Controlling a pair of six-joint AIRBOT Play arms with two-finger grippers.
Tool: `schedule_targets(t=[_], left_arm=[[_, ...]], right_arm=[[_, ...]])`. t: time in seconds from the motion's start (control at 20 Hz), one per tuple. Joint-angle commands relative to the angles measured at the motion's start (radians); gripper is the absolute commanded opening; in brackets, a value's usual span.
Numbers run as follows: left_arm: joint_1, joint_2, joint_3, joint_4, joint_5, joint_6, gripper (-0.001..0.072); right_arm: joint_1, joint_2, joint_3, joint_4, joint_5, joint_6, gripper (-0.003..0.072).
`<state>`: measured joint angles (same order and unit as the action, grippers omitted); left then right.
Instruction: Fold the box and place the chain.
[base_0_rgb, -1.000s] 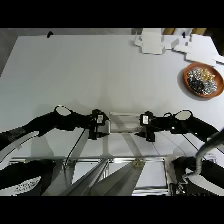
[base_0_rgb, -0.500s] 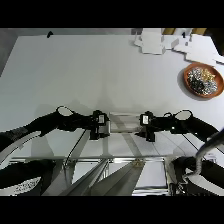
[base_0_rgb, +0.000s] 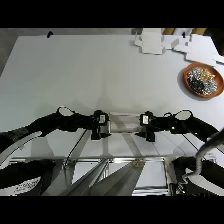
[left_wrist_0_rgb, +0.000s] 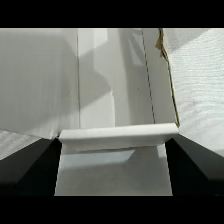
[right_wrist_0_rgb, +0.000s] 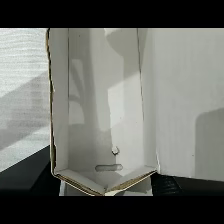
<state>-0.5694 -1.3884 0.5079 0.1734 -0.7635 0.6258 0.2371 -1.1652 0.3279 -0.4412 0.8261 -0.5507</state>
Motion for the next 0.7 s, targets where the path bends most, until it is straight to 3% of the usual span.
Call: schedule_targets(t=[0.0, 0.5, 0.6, 0.65], left_arm=[[-0.006, -0.002, 0.002, -0.029, 0.013, 0.004, 0.0703], [-0.006, -0.019, 0.024, -0.039, 0.005, -0.003, 0.0688], [-0.006, -0.019, 0.024, -0.038, 0.003, -0.002, 0.0408], [-0.006, -0.019, 0.024, -0.038, 0.003, -0.002, 0.0301]], right_arm=[[0.0, 0.001, 0.0, 0.0, 0.0, 0.0, 0.0312], [0.0, 0.001, 0.0, 0.0, 0.0, 0.0, 0.0312], [0.0, 0.001, 0.0, 0.0, 0.0, 0.0, 0.0312], [0.0, 0.001, 0.0, 0.0, 0.0, 0.0, 0.0312]])
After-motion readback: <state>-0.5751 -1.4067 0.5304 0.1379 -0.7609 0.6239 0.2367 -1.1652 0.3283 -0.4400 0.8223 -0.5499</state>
